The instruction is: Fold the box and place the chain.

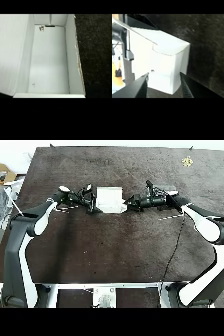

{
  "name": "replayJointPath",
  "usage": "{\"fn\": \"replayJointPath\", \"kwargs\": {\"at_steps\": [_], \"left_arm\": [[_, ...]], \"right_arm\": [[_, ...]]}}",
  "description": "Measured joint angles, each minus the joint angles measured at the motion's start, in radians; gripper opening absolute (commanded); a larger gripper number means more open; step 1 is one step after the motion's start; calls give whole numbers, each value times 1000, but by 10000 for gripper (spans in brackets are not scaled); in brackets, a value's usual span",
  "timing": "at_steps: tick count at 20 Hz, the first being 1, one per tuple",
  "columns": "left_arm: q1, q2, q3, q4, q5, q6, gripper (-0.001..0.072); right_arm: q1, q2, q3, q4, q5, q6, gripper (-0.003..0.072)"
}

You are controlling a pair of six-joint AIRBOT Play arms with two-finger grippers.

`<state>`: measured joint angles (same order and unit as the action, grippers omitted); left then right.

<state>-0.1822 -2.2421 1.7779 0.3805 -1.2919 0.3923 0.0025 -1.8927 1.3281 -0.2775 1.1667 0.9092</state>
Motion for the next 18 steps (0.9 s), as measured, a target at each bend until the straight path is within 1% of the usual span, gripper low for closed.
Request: {"fn": "replayJointPath", "kwargs": {"at_steps": [3, 5, 10, 18], "left_arm": [[0, 0, 0, 0, 0, 0, 474], [0, 0, 0, 0, 0, 0, 475], [0, 0, 0, 0, 0, 0, 475], [0, 0, 0, 0, 0, 0, 474]], "right_arm": [[16, 0, 32, -13, -5, 27, 442], [38, 0, 66, -74, -16, 80, 443], [105, 0, 167, -270, -50, 256, 443], [220, 0, 318, -659, -68, 566, 442]]}}
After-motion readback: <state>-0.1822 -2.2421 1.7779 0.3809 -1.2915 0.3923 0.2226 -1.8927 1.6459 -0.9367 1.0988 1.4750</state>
